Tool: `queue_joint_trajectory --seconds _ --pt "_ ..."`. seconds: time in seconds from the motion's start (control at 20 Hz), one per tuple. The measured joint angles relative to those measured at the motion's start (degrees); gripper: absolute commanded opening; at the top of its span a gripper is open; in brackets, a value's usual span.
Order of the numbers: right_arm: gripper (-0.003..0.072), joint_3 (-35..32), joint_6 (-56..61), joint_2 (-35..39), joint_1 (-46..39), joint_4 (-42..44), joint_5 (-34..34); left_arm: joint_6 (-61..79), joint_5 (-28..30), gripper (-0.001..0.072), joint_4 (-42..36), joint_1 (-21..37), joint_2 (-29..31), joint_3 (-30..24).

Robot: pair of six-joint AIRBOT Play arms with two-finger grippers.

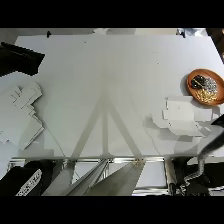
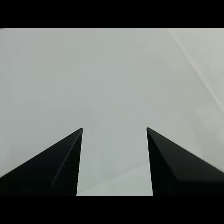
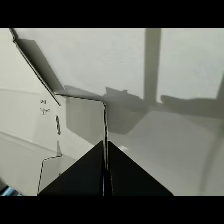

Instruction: Fold the box and place the chain.

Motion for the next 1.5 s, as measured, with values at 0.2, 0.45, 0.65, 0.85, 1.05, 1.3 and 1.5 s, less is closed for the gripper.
queue_joint_trajectory --seconds 0.2,0.45,0.65,0.85,1.05,1.3,1.5 --pt "0.001 -0.02 -1.4 0.02 5.14 5.38 2.27 0.0 0.0 0.0457 -0.02 0.0 0.0 0.0" --pt "0.001 -0.02 -1.88 0.9 19.65 9.77 3.61 0.0 0.0 0.0457 -0.02 0.0 0.0 0.0" --pt "0.0009 -0.02 -3.56 2.12 33.51 18.95 -1.92 0.0 0.02 0.0457 -0.02 0.0 0.0 0.0" --pt "0.0009 -0.02 -6.16 2.64 46.38 29.77 -10.54 0.0 0.0 0.0457 -0.02 0.0 0.0 0.0" --pt "0.0007 -0.07 -10.62 3.04 56.19 38.42 -21.46 0.0 0.0 0.0457 0.0 0.0 0.0 0.0" --pt "0.0006 -0.07 -15.23 6.43 60.17 44.74 -37.13 0.0 0.02 0.0457 0.0 0.0 0.0 0.0" --pt "0.0006 -1.38 -16.26 8.26 60.08 42.53 -43.98 0.0 0.0 0.0457 -0.02 -0.02 0.0 0.0"
